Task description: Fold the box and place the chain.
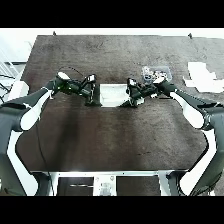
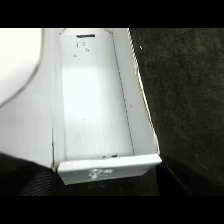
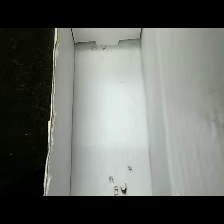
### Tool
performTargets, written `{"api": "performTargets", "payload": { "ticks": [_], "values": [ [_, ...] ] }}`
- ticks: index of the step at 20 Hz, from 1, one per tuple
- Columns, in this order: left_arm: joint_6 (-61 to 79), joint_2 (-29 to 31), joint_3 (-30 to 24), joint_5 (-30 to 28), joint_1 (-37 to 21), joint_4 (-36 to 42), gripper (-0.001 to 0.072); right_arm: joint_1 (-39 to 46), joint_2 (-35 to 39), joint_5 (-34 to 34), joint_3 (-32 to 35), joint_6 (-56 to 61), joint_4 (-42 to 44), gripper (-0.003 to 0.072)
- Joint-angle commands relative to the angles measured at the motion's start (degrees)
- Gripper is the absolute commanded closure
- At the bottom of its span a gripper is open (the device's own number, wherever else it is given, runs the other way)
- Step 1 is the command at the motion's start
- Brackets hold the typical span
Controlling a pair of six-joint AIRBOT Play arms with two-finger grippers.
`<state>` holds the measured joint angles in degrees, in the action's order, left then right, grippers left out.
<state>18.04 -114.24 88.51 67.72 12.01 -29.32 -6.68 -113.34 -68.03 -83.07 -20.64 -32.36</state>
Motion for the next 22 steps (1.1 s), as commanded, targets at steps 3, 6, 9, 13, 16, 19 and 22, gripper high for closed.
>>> {"api": "performTargets", "payload": {
  "ticks": [3,6,9,13,16,19,22],
  "values": [
    [0.00,-0.31,0.04,-4.28,2.01,0.26,-0.0005,-0.02,0.04,0.00,0.02,0.00,0.00,0.0099],
    [-0.02,-0.44,-0.26,-5.77,2.01,0.44,-0.0005,-0.02,0.04,0.00,0.02,0.00,0.00,0.0099],
    [0.04,-0.87,-0.37,-6.19,2.01,1.70,-0.0005,-0.02,0.04,0.00,0.02,0.00,0.00,0.0099],
    [1.77,-1.97,-0.35,-5.77,2.01,2.23,-0.0006,-0.02,0.04,0.00,0.02,0.00,0.00,0.0099],
    [3.04,-1.97,-0.37,-5.49,1.99,2.32,-0.0006,-0.02,0.04,0.00,0.02,0.00,0.02,0.0099],
    [3.06,-2.08,-0.35,-5.09,1.99,2.36,-0.0005,-0.02,0.04,0.00,0.02,0.00,0.00,0.0099],
    [3.02,-2.75,-0.02,-4.61,1.79,3.06,-0.0005,-0.02,0.04,0.00,0.02,0.00,0.00,0.0099]
  ]
}}
